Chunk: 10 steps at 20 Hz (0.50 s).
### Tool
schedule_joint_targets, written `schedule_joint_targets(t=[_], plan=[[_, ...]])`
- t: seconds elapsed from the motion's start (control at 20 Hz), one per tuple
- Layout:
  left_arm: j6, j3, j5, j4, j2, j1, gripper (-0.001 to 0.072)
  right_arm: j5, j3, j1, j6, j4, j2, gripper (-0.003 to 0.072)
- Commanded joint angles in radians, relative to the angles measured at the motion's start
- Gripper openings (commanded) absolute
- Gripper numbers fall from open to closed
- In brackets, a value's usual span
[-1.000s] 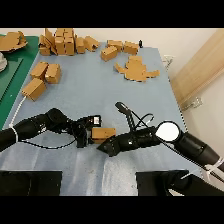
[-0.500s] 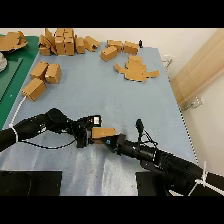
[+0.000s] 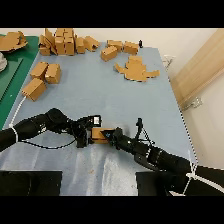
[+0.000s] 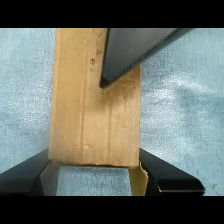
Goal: Fold the box.
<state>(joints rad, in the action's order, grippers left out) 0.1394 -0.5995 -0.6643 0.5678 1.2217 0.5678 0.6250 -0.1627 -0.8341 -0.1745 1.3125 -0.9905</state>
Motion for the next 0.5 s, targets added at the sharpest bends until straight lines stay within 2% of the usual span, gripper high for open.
schedule_joint_targets(t=[0.0, 0.45], plan=[[0.000, 0.000, 0.000, 0.000, -0.001, 0.000, 0.0523, -0.030, -0.006, -0.023, 0.006, 0.010, -0.020, 0.0001], [0.000, 0.000, 0.000, 0.000, -0.001, 0.000, 0.0523, -0.109, -0.006, -0.023, 0.007, -0.035, -0.020, 0.0001]])
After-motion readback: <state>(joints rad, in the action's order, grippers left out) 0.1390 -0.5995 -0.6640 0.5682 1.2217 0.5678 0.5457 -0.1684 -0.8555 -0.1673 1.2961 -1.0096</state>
